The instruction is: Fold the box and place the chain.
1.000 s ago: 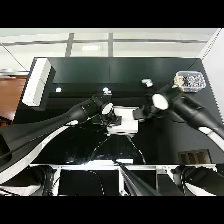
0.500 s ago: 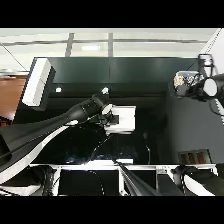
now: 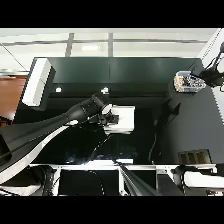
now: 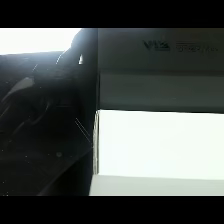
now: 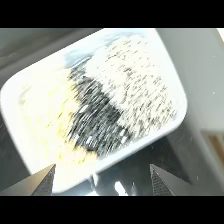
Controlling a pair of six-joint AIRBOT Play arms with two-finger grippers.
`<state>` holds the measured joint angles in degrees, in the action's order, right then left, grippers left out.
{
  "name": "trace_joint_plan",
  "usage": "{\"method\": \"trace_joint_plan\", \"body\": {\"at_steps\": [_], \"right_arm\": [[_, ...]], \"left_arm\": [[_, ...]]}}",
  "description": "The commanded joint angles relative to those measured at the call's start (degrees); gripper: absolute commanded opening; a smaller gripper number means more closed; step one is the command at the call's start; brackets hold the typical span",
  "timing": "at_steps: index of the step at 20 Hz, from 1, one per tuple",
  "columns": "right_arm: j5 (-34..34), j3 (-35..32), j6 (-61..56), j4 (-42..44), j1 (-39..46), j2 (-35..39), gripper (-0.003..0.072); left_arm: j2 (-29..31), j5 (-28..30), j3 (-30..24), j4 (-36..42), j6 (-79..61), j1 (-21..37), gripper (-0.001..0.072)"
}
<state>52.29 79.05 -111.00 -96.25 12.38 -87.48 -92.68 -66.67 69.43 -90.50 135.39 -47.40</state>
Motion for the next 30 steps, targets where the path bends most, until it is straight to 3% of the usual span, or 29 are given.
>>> {"method": "trace_joint_plan", "body": {"at_steps": [1,2,3,4,12,14,15,17,18,20,25,30], "right_arm": [[8.48,12.15,-2.01,0.87,2.69,-11.98,0.0710],[9.77,14.49,-2.82,0.68,2.97,-14.60,0.0707],[10.51,16.46,-3.41,0.35,3.10,-16.79,0.0625],[10.43,17.79,-3.67,0.15,3.10,-18.38,0.0600],[5.46,18.80,-4.87,-1.03,4.07,-22.86,0.0599],[5.42,18.80,-4.81,-1.55,4.04,-23.39,0.0541],[5.31,18.80,-4.72,-1.49,4.04,-23.43,0.0436],[6.47,19.04,-3.10,-1.07,4.04,-23.32,0.0087],[8.46,19.96,-1.92,-1.14,4.04,-23.26,0.0011],[12.44,22.73,2.05,-1.55,4.04,-21.79,0.0011],[13.33,29.11,16.44,3.98,4.04,-9.88,0.0008],[13.73,29.73,20.11,12.66,4.04,3.85,0.0007]], "left_arm": [[-0.04,-0.07,-0.04,0.09,0.02,0.02,0.0025],[-0.04,-0.09,-0.04,0.11,0.02,0.02,0.0025],[-0.04,-0.11,-0.04,0.11,0.02,0.02,0.0025],[-0.04,-0.11,-0.04,0.11,0.02,0.02,0.0025],[-0.04,-2.16,-0.04,0.15,0.02,0.00,0.0025],[-0.04,-2.64,-0.04,0.11,0.02,0.00,0.0025],[-0.04,-2.75,-0.04,0.11,0.02,0.02,0.0025],[-0.04,-2.84,-0.04,0.13,0.02,0.02,0.0025],[-0.04,-2.86,-0.04,0.13,0.02,0.02,0.0025],[-0.04,-2.82,-0.04,0.13,0.02,0.02,0.0025],[-0.04,-2.80,-0.04,0.11,0.04,0.02,0.0025],[-0.04,-2.40,-0.04,0.07,0.02,0.02,0.0025]]}}
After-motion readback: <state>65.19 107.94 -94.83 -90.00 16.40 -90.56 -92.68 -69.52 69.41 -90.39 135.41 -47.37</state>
